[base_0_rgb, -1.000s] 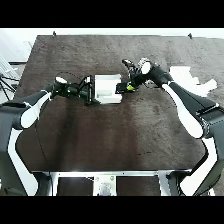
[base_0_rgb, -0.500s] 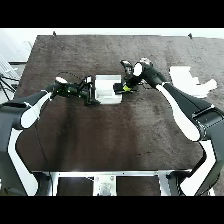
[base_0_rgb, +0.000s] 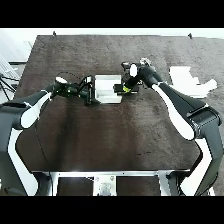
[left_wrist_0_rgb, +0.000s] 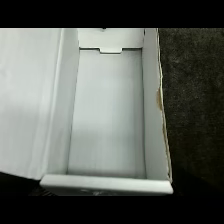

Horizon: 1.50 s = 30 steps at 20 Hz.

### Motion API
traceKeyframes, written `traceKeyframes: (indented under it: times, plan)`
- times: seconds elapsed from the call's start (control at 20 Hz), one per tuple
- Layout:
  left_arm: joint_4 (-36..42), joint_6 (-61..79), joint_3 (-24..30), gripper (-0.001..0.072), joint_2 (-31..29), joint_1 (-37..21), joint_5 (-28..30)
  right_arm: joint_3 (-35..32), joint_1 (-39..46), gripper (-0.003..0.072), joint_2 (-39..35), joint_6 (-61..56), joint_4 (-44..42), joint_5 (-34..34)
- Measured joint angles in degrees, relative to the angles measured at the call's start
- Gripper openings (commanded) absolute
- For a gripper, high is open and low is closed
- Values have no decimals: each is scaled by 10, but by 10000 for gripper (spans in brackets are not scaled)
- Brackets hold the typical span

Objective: Fold the box and place the chain.

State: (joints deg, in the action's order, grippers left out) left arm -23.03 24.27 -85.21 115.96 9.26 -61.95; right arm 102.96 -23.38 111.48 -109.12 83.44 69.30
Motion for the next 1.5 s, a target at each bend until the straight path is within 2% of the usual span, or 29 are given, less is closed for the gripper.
traceKeyframes:
  times: [0.45, 0.55, 0.9, 1.05, 1.2, 1.25, 1.3, 1.35, 1.4, 1.5]
  plan:
    - [0, 0, 0, 467, 0, 0, 0, 45, -11, 392, 9, -41, 8, 47]
    - [0, 0, 0, 467, 0, 0, 0, 49, -12, 345, 12, -44, 8, 53]
    - [0, 0, 0, 467, 0, 0, 0, 80, -16, 326, 49, -48, 7, 87]
    - [0, 0, 0, 467, 0, 0, 0, 101, -17, 285, 65, -48, 6, 106]
    - [-1, 0, 0, 467, 0, 0, -1, 112, -20, 192, 78, -47, 6, 118]
    - [-1, 0, 0, 467, 0, 0, -1, 114, -20, 184, 80, -47, 7, 121]
    - [-1, 0, 0, 466, 0, 0, -1, 115, -21, 128, 83, -46, 8, 123]
    - [-1, 0, 0, 467, 0, 0, -1, 116, -21, 115, 84, -45, 10, 125]
    - [-1, 0, 0, 467, 0, 0, -1, 117, -22, 63, 85, -45, 11, 126]
    - [0, 0, 0, 467, 0, 0, -2, 118, -22, 51, 87, -46, 14, 126]
